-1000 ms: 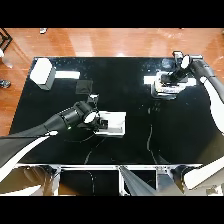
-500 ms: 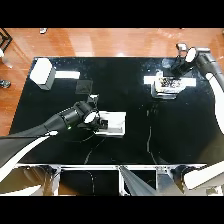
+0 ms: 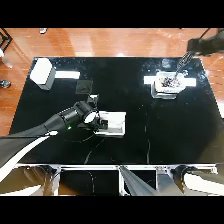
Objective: Fold the box and place the chain.
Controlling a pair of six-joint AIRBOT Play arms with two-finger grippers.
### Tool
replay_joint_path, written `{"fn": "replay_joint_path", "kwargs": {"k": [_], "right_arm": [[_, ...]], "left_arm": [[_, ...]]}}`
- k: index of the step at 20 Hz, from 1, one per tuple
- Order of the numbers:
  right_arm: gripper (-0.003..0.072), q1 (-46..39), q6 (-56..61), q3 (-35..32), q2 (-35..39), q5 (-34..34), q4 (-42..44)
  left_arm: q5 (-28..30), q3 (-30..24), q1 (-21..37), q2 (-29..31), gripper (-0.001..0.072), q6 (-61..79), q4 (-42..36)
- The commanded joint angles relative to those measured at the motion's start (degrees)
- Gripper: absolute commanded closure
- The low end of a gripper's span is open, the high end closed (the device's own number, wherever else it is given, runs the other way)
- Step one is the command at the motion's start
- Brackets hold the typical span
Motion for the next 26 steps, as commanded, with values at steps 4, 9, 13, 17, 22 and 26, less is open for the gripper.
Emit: {"fn": "replay_joint_path", "kwargs": {"k": [4,9,13,17,22,26], "right_arm": [[0.0664,-0.2,-4.2,0.1,16.3,7.6,8.1],[0.0664,1.3,-4.3,0.0,26.5,12.5,9.6],[0.0664,6.2,-4.1,-3.1,30.7,18.7,13.0],[0.0664,12.4,-3.9,-10.0,32.3,21.2,17.6],[0.0664,20.0,-2.1,-16.3,32.3,19.8,20.0],[0.0664,25.5,-2.0,-20.1,32.3,15.7,24.3]], "left_arm": [[-0.1,0.0,0.0,0.0,0.0683,0.0,0.0],[-0.2,0.0,0.0,0.0,0.0683,0.0,0.0],[-0.1,0.0,0.0,0.0,0.0683,0.0,0.0],[-0.2,0.0,0.0,0.0,0.0683,0.0,0.0],[-0.2,0.0,0.0,0.0,0.0683,0.0,0.0],[-0.1,0.0,0.0,0.0,0.0683,0.0,0.0]]}}
